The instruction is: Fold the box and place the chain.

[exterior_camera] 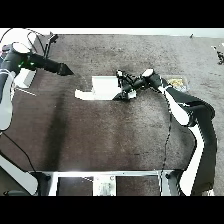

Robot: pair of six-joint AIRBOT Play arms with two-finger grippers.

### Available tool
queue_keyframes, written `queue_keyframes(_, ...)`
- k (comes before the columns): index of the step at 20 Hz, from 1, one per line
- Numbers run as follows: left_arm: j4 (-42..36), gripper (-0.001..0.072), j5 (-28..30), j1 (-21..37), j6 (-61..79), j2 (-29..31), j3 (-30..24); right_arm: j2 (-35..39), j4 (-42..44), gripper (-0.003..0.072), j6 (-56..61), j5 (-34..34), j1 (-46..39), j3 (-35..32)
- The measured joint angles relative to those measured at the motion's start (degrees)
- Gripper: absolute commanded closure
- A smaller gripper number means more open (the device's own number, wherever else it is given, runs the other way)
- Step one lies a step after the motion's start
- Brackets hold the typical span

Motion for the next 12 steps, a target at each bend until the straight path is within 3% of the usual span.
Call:
queue_keyframes(3, 0.3, 0.0702, 2.1, 1.5, -2.1, 2.1, -4.4, 0.0, 0.0, 0.0278, 0.0, 0.0, 0.0, 0.0)
queue_keyframes(8, -0.3, 0.0701, 8.5, 4.7, -1.5, 11.7, -17.7, 0.0, 0.0, 0.0278, 0.0, 0.0, 0.0, 0.0)
queue_keyframes(12, -3.9, 0.0701, 11.0, 5.7, -1.5, 15.3, -27.8, 0.0, 0.0, 0.0279, 0.0, 0.0, 0.0, 0.0)
